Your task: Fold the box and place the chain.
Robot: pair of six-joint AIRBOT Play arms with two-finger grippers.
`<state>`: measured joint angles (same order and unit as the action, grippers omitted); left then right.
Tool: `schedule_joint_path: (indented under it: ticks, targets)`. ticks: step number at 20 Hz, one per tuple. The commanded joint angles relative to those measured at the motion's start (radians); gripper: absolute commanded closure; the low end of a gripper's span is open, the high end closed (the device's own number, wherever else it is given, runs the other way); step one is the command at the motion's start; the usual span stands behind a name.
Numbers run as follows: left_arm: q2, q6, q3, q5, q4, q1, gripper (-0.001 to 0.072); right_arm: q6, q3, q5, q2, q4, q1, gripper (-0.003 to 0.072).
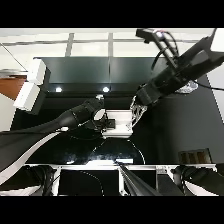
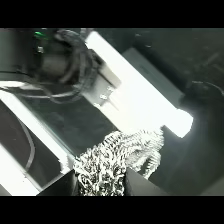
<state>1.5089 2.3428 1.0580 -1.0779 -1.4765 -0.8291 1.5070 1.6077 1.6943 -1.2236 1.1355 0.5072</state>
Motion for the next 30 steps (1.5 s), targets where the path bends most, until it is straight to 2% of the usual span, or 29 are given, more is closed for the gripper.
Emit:
schedule_joint_path:
  ticks: [1,3,9,16,20,27,28,29,30]
  targets:
    - [0.001,0.000,0.000,0.000,0.000,0.001,0.0677,-0.011,-0.066,-0.116,-0.001,-0.061,0.034,0.0648]
    - [0.001,0.000,0.000,0.000,0.000,0.001,0.0677,-0.008,-0.089,-0.159,-0.001,-0.060,0.046,0.0647]
    - [0.001,0.000,0.000,0.000,0.000,0.001,0.0677,0.005,-0.175,-0.170,-0.001,0.024,0.046,0.0648]
    - [0.001,0.000,0.000,0.000,0.000,0.001,0.0677,0.008,-0.355,-0.361,-0.001,-0.008,0.105,0.0647]
    - [0.001,0.000,0.000,0.000,0.000,0.001,0.0677,0.008,-0.399,-0.450,-0.001,0.017,0.106,0.0647]
    - [0.001,0.000,0.000,0.000,0.000,0.001,0.0677,0.035,-0.403,-0.428,-0.001,0.041,0.106,0.0644]
    - [0.001,0.000,0.000,0.000,0.000,0.001,0.0677,0.035,-0.403,-0.419,-0.001,0.044,0.106,0.0470]
    - [0.001,0.000,0.000,0.000,0.000,0.001,0.0677,0.035,-0.403,-0.405,-0.001,0.047,0.105,0.0243]
    - [0.001,0.000,0.000,0.000,0.000,0.001,0.0677,0.040,-0.402,-0.391,0.002,0.053,0.102,0.0233]
